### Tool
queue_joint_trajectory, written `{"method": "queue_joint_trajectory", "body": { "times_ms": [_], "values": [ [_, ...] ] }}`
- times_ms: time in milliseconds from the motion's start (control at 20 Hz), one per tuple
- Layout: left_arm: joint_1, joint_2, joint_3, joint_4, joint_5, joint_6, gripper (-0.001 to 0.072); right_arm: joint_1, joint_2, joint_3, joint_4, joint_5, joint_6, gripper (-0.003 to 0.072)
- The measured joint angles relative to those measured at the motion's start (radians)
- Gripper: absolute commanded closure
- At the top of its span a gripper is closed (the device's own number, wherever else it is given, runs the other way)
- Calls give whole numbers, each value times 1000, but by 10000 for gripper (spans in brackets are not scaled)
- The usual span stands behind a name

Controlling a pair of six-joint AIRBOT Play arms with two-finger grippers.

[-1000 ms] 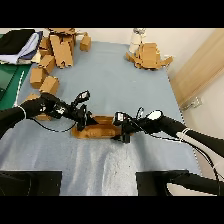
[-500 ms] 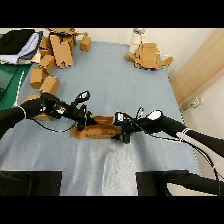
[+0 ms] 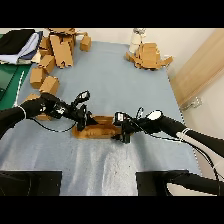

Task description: Fold the box.

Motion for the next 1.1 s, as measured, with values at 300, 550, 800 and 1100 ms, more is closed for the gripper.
{"method": "queue_joint_trajectory", "body": {
  "times_ms": [300,550,800,1100],
  "values": [
    [0,0,0,0,0,0,696,0,0,2,-4,6,29,89],
    [0,0,0,0,0,0,696,1,0,21,-21,16,33,89],
    [0,0,0,0,0,0,696,26,-7,34,-47,6,24,89],
    [0,0,0,0,0,0,697,37,-24,50,-83,-1,18,89]
  ]
}}
